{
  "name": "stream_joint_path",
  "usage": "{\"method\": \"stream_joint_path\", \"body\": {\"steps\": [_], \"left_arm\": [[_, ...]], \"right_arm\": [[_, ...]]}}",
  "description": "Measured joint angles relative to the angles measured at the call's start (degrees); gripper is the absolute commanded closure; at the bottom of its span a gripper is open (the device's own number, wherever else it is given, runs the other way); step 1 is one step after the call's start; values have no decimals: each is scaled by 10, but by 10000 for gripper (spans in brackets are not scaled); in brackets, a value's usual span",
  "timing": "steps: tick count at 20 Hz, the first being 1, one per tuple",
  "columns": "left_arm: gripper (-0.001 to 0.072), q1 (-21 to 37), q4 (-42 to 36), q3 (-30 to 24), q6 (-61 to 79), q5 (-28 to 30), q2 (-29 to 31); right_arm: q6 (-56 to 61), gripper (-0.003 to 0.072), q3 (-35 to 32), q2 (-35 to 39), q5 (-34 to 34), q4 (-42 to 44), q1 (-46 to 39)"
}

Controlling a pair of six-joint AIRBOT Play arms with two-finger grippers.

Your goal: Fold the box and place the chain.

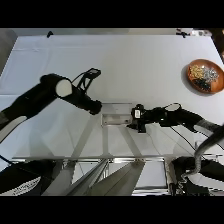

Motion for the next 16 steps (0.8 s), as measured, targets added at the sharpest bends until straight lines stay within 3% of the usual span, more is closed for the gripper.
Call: {"method": "stream_joint_path", "body": {"steps": [2, 7, 11, 16], "left_arm": [[7, 55, -41, -25, 168, -14, 32], [1, 174, -228, -148, 671, 0, 86], [-1, 196, -356, -205, 913, 30, 31], [-1, 167, -407, -222, 1003, 58, -57]], "right_arm": [[0, 248, 0, 0, 0, 0, 0], [0, 248, 0, 0, 0, 0, 0], [0, 248, 0, 0, 0, 0, 0], [0, 248, 0, 0, 0, 0, 0]]}}
